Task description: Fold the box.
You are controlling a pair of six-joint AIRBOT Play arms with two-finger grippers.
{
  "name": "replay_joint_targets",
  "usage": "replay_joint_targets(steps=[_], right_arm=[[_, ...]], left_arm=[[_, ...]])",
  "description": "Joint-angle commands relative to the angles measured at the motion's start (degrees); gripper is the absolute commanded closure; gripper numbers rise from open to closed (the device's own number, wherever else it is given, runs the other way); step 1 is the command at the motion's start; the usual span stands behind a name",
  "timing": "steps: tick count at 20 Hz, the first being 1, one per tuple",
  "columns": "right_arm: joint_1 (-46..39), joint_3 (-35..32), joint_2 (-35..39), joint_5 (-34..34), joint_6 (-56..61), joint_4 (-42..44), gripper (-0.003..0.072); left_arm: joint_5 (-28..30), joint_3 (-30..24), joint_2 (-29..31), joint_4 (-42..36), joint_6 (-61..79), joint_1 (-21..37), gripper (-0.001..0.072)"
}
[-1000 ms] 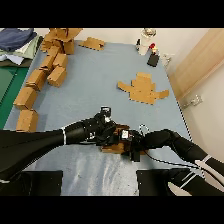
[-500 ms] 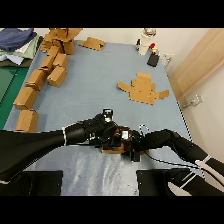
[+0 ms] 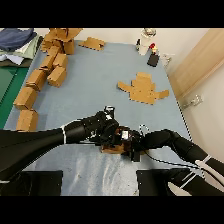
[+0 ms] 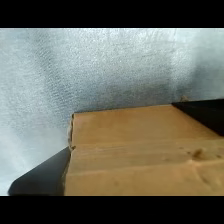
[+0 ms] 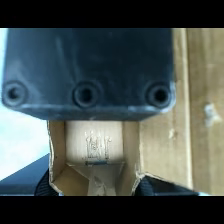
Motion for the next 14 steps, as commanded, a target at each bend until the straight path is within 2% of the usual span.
replay_joint_targets(steps=[1,9,10,11,14], right_arm=[[0.0,0.0,0.0,0.1,0.0,0.0,0.0187],[0.0,0.0,0.0,0.0,0.0,0.0,0.0187],[0.0,0.0,0.0,0.0,0.0,0.0,0.0187],[0.0,0.0,0.0,0.1,0.0,0.0,0.0187],[0.0,0.0,0.0,0.0,0.0,0.0,0.0187]], left_arm=[[-1.7,0.3,0.0,0.0,0.3,0.0,0.0339],[-5.7,0.4,1.3,1.2,0.4,1.2,0.0336],[-5.8,0.4,2.0,1.1,0.4,1.6,0.0215],[-5.9,0.4,2.8,1.1,0.3,2.2,0.017],[-5.9,0.4,4.8,1.2,0.4,3.4,0.0171]])
